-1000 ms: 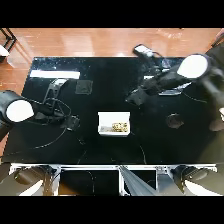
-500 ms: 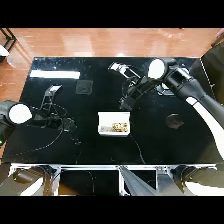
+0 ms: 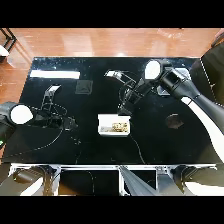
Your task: Fold the box and place the chain.
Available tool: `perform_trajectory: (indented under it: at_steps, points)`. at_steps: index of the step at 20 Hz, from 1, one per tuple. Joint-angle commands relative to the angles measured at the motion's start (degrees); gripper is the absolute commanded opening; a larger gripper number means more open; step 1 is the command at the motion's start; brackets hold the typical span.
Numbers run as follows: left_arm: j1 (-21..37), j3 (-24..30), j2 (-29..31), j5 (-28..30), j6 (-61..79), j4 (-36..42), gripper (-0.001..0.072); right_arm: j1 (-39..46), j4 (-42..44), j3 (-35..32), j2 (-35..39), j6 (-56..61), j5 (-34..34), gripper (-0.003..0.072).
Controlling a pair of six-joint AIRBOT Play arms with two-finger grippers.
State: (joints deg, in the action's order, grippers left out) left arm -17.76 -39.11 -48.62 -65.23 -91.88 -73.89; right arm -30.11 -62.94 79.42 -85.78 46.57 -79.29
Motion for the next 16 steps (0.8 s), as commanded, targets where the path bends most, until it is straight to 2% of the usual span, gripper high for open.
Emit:
perform_trajectory:
  at_steps: [1, 16]
  points:
    - [0.04, 0.04, -0.04, 0.50, -0.07, 0.94, 0.0635, -0.04, 2.95, 0.04, -0.04, -3.10, -4.26, 0.0706]
    - [0.07, 0.04, -0.04, 1.84, -0.07, 1.31, 0.0635, -3.37, 0.02, -0.68, -2.03, -5.25, -4.85, 0.0705]
